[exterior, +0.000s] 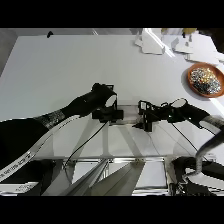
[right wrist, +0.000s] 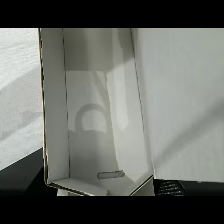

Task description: Fold the box and place the chain.

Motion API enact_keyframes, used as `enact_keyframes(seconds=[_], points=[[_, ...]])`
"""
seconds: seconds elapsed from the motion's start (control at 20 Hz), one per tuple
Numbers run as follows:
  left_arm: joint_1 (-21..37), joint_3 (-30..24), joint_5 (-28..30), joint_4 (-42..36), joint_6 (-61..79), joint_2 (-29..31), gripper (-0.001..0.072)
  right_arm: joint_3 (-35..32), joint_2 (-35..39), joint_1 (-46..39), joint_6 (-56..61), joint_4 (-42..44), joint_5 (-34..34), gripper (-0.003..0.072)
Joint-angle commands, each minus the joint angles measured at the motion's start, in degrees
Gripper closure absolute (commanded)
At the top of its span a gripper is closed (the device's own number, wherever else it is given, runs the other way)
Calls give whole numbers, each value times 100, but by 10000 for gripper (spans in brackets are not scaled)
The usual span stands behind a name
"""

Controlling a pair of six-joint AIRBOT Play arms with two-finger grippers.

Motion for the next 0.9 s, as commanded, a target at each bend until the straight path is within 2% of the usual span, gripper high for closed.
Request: enact_keyframes(seconds=[0.0,0.3,0.5,0.55,0.65,0.7,0.75,0.8,0.85], points=[[120,507,-525,-118,181,-105,457,2,4,2,0,0,4,344],[-79,494,-389,-157,-61,-476,458,2,4,2,0,0,2,344],[-168,275,-140,-188,-247,-549,472,2,4,2,0,0,2,344],[-166,273,-138,-164,-245,-544,520,2,4,2,0,0,2,344],[-162,273,-131,-133,-247,-529,532,2,4,2,2,0,2,344],[-151,273,-136,-129,-245,-529,586,2,4,2,0,0,2,344],[-146,273,-140,-129,-245,-527,591,2,4,2,0,0,4,344],[-146,273,-127,-111,-247,-518,654,2,4,2,0,0,2,344],[-146,273,-107,-79,-247,-505,682,2,4,2,0,0,4,344]])
